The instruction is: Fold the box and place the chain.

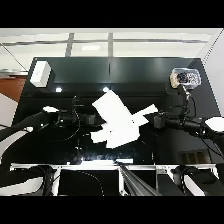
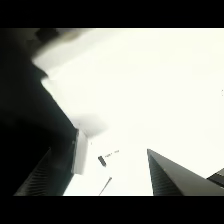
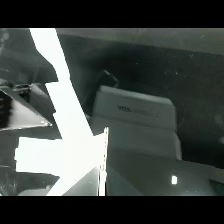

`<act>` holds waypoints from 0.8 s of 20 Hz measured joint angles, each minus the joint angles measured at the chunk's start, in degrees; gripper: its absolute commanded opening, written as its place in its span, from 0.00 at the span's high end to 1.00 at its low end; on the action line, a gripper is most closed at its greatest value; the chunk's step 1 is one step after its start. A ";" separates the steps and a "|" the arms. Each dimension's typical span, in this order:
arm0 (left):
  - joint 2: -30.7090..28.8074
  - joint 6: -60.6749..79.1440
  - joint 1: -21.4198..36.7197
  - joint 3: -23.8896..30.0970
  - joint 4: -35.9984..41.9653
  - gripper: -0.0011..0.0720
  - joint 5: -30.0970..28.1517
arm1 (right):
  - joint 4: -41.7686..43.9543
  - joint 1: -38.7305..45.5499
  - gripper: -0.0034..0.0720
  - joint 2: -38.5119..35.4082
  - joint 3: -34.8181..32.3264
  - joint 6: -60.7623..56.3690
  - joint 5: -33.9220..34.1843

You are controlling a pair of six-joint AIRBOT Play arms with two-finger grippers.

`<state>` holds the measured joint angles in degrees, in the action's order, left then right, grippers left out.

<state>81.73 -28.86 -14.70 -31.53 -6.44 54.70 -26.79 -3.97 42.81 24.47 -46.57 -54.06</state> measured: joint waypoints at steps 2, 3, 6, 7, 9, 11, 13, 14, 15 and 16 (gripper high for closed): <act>2.12 5.29 0.07 -0.79 3.02 0.02 1.92 | -0.02 -0.11 0.89 0.00 0.00 -0.39 0.07; 2.99 7.41 0.09 -1.29 3.56 0.02 3.17 | -0.02 -0.11 0.89 0.00 0.00 -0.55 0.07; 4.83 12.74 0.09 -2.69 3.39 0.03 6.97 | -0.07 -0.17 0.89 0.00 0.00 -0.83 0.11; 5.35 14.27 0.09 -3.10 3.10 0.04 8.28 | -0.09 -0.17 0.89 0.00 0.00 -0.98 0.11; 6.27 17.66 0.09 -3.78 3.04 0.04 11.67 | -0.11 -0.17 0.89 0.00 0.00 -1.05 0.31; 6.91 20.68 0.09 -4.15 2.97 0.06 14.25 | -0.13 -0.17 0.89 0.00 0.00 -1.16 0.15; 7.28 23.15 0.33 -4.35 2.64 0.27 15.34 | -0.24 -0.17 0.89 0.00 0.00 -1.20 0.15; 7.45 24.13 0.57 -4.44 2.58 0.30 15.80 | -0.52 -0.17 0.89 0.00 0.00 -1.27 0.17; 7.63 24.92 0.90 -4.50 2.60 0.30 16.02 | -0.98 -0.17 0.89 0.00 0.00 -1.62 0.17; 7.80 25.49 1.25 -4.52 2.56 0.32 16.15 | -1.57 -0.17 0.89 0.00 0.00 -1.84 0.09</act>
